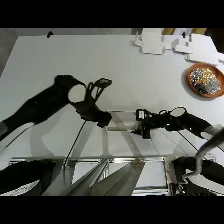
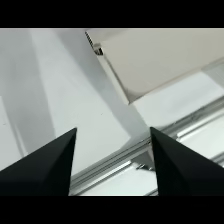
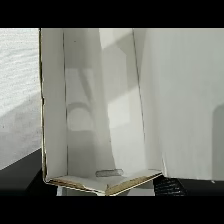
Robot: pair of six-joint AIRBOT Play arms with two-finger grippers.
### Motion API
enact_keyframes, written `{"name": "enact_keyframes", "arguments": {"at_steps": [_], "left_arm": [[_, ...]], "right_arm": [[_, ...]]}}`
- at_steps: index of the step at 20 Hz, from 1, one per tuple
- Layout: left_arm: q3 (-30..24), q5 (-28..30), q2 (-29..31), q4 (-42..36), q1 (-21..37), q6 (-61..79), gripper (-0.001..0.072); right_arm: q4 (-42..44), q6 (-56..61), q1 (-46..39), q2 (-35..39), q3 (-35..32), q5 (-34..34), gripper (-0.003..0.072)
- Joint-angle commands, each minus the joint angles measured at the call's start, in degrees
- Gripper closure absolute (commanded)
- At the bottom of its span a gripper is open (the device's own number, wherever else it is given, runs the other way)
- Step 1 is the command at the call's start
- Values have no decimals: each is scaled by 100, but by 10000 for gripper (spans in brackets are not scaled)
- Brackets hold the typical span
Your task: Fold the box and place the chain.
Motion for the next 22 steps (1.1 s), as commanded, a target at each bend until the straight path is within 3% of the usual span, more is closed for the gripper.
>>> {"name": "enact_keyframes", "arguments": {"at_steps": [1, 3, 5, 7, 9, 11, 15, 19, 22], "left_arm": [[-387, -138, 734, -365, 595, 2702, 173], [-1036, 144, 1121, -531, 1128, 4675, 174], [-1814, 802, 1331, -1027, 1711, 6411, 174], [-2503, 1690, 1270, -1626, 2162, 8061, 174], [-2966, 2144, 1062, -1950, 2343, 9499, 144], [-3128, 2225, 702, -2264, 2354, 10926, 13], [-3128, 2518, -13, -3580, 2052, 12458, 12], [-3128, 2968, -225, -4498, 1644, 12515, 11], [-3128, 2992, -258, -4892, 1425, 12504, 11]], "right_arm": [[0, 2, 0, 4, 4, 2, 285], [0, 2, 0, 4, 4, 2, 285], [2, 2, 0, 4, 4, 2, 285], [2, 2, 0, 4, 4, 2, 285], [2, 4, 0, 4, 4, 2, 285], [2, 2, 0, 4, 4, 2, 285], [2, 2, 0, 4, 4, 2, 285], [0, 2, 0, 4, 4, 2, 285], [0, 2, 0, 4, 4, 2, 285]]}}
